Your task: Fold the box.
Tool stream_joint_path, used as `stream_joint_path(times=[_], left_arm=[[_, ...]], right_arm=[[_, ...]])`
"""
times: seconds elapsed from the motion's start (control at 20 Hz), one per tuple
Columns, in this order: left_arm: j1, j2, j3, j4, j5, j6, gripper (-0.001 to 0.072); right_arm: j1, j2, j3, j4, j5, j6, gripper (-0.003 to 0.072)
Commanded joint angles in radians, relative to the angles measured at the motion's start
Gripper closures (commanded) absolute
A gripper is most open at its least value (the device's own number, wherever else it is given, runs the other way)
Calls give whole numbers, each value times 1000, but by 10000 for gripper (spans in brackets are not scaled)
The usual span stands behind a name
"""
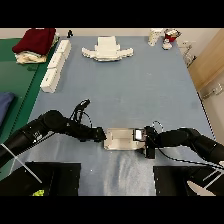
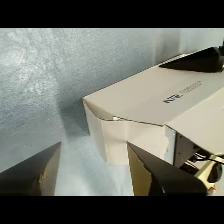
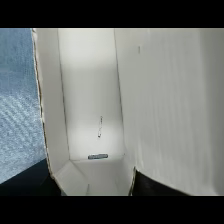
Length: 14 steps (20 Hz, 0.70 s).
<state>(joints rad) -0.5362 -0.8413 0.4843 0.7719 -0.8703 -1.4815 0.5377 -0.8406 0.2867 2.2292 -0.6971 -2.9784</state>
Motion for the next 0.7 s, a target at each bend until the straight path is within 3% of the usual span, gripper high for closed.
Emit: stream_joint_path(times=[0.0, 0.25, 0.45, 0.65], left_arm=[[-1, -2, 1, -66, 13, 0, 89], [-33, -8, 1, 49, 45, -150, 114], [-203, -11, 14, 177, 166, -379, 121], [-349, -51, 95, 418, 148, -701, 121]], right_arm=[[0, 0, 1, 0, 0, 0, 178], [0, 0, 1, 0, 0, 0, 177], [0, 0, 1, 0, 0, 0, 177], [0, 0, 1, 0, 0, 0, 177]])
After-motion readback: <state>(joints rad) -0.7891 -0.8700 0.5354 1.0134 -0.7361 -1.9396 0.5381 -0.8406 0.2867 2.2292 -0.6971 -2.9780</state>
